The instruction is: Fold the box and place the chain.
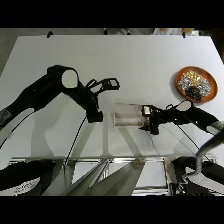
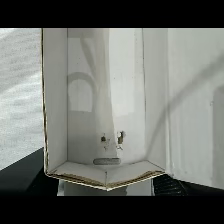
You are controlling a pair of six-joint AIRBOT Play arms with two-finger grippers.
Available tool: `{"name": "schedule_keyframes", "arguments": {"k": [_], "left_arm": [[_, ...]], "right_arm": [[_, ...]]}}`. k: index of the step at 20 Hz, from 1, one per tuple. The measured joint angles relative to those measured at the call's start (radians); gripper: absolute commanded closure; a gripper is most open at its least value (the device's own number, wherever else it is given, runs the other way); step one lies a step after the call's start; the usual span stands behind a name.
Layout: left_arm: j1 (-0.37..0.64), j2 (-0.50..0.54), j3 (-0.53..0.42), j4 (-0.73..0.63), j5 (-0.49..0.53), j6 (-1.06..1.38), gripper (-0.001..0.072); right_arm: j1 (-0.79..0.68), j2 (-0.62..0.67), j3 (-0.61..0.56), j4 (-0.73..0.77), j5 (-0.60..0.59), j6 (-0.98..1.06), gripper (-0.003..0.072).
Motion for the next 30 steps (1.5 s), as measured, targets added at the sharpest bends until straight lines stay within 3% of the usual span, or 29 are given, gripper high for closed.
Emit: {"name": "schedule_keyframes", "arguments": {"k": [4,7,16,30], "left_arm": [[0.033,-0.049,-0.133,-0.218,0.214,0.402,0.0016],[0.034,-0.117,-0.168,-0.330,0.275,0.588,0.0015],[0.009,-0.195,-0.213,-0.427,0.316,0.871,0.0014],[-0.011,-0.177,-0.239,-0.474,0.336,0.922,0.0013]], "right_arm": [[0.000,0.000,0.000,0.000,0.000,0.000,0.0229],[0.000,0.000,0.000,0.000,0.000,0.000,0.0230],[0.000,0.000,0.000,0.000,0.000,0.000,0.0230],[0.000,0.000,0.000,0.000,0.000,0.000,0.0229]]}}
